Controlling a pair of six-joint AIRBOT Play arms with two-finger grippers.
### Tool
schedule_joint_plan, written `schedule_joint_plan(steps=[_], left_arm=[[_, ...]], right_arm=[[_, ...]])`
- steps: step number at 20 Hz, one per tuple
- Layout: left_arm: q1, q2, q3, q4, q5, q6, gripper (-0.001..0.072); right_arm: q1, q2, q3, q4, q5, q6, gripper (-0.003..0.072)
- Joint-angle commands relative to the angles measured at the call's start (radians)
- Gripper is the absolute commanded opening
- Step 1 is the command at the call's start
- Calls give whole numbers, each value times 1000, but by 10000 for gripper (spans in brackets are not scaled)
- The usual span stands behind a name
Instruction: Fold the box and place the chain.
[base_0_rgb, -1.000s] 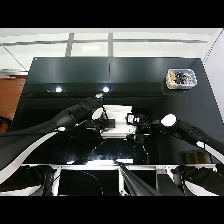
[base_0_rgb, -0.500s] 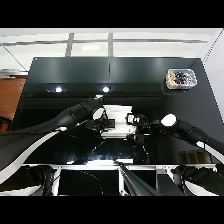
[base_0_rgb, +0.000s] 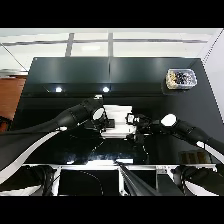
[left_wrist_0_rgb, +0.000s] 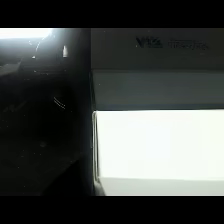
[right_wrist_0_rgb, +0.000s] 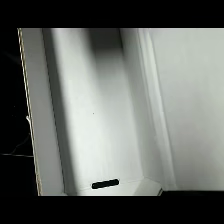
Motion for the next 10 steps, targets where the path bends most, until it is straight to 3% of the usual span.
schedule_joint_plan(steps=[1,10], left_arm=[[0,-1,1,-3,10,-2,27],[0,-1,1,-5,5,-2,31]], right_arm=[[0,0,0,0,0,0,472],[0,0,0,0,0,0,472]])
